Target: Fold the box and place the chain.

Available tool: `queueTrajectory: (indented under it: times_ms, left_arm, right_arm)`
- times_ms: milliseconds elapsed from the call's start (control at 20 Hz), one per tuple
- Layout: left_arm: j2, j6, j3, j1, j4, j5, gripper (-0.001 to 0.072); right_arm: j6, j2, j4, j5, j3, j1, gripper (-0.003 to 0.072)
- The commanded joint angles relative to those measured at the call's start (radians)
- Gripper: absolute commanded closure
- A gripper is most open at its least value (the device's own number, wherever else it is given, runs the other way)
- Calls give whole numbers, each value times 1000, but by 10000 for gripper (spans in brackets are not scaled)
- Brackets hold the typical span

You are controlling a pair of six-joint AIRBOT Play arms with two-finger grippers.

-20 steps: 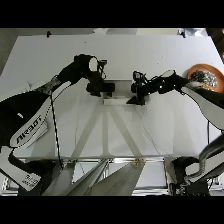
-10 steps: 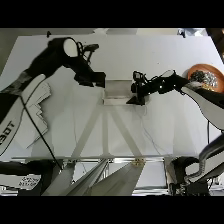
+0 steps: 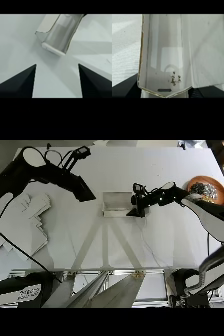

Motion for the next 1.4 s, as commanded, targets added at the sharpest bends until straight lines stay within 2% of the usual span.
queueTrajectory:
  times_ms: [0,100,150,450,700,1050,1350]
  left_arm:
    - [-17,437,-129,85,-181,69,51]
    - [-62,511,-149,119,-200,52,41]
    - [-93,543,-149,127,-207,42,1]
    - [-224,787,-151,125,-367,37,1]
    - [-242,914,-151,104,-388,37,0]
    - [-292,907,-151,38,-386,48,0]
    - [-301,907,-151,21,-387,57,0]
  right_arm:
    - [0,0,0,0,0,0,146]
    - [0,0,0,0,0,0,146]
    - [0,0,0,0,0,0,146]
    - [0,0,0,0,0,0,146]
    - [0,0,0,0,0,0,146]
    - [0,0,0,0,0,0,146]
    - [0,0,0,0,0,0,146]
